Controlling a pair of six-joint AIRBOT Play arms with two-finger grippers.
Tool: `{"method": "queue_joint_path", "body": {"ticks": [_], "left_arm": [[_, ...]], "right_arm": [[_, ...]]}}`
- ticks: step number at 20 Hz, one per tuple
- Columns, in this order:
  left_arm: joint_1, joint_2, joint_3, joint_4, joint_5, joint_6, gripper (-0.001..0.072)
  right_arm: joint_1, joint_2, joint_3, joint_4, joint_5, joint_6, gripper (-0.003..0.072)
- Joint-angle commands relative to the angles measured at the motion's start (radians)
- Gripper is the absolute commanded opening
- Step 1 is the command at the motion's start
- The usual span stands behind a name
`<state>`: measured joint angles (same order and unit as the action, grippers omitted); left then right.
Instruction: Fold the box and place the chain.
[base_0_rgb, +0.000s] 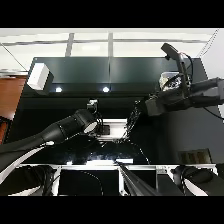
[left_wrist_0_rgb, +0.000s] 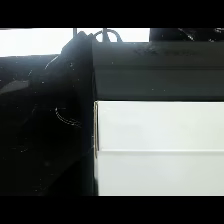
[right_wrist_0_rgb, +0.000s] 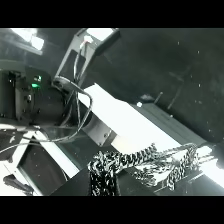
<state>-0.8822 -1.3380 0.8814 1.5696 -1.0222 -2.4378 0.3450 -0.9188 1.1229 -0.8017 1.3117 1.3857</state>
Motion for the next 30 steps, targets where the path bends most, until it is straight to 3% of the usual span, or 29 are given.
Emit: {"method": "queue_joint_path", "body": {"ticks": [1,9,19,30], "left_arm": [[0.000,0.000,0.001,0.000,0.000,0.000,0.0031],[0.000,0.000,0.001,0.000,0.000,0.000,0.0031],[0.000,0.000,0.001,0.000,0.000,0.000,0.0031],[0.000,0.000,0.001,0.000,0.000,0.000,0.0031]], "right_arm": [[-0.057,0.003,0.003,0.055,0.073,-0.037,0.0011],[-0.062,0.003,0.045,0.095,0.109,-0.047,0.0010],[0.168,-0.100,0.042,0.092,-0.016,-0.079,0.0010],[0.246,-0.172,-0.201,0.103,-0.242,-0.122,0.0011]]}}
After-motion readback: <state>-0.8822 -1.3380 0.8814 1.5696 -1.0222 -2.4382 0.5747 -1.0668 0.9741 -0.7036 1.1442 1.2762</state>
